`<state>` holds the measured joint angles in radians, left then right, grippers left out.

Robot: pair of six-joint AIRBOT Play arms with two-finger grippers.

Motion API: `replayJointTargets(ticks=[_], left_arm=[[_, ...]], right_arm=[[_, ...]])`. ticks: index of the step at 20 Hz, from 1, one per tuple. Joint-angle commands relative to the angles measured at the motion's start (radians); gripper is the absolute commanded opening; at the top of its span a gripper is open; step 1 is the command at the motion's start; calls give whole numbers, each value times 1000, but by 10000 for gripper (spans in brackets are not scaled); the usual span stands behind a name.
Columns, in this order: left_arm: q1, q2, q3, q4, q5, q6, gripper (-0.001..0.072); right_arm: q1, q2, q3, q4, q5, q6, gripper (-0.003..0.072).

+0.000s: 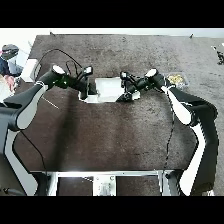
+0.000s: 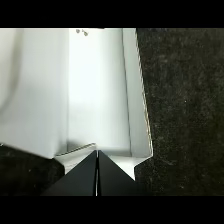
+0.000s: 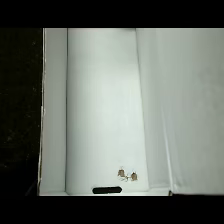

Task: Fold the box and place the chain.

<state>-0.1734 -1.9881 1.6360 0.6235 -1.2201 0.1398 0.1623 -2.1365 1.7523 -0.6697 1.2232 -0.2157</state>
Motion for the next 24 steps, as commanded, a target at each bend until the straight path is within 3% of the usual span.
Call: replayJointTargets(ticks=[1, 4, 6, 10, 14, 17, 24], left_arm=[[9, 1, 52, 64, -43, -205, 9], [9, 30, 73, 84, -33, -360, 6], [9, 82, 72, 102, 33, -497, 6], [11, 177, 59, 311, 157, -954, 6], [77, 236, 18, 320, 102, -1154, 6], [161, 239, -6, 215, 16, -1197, 6], [233, 239, -185, 192, 61, -1265, 6]], right_arm=[[1, -1, 0, 0, 0, 0, 413], [1, -1, 0, 0, 0, 0, 413], [1, -1, 0, 0, 0, 0, 413], [1, -1, 0, 0, 0, 0, 413], [1, -1, 0, 0, 0, 0, 413], [1, -1, 0, 0, 0, 0, 413], [0, -1, 0, 0, 0, 0, 413]])
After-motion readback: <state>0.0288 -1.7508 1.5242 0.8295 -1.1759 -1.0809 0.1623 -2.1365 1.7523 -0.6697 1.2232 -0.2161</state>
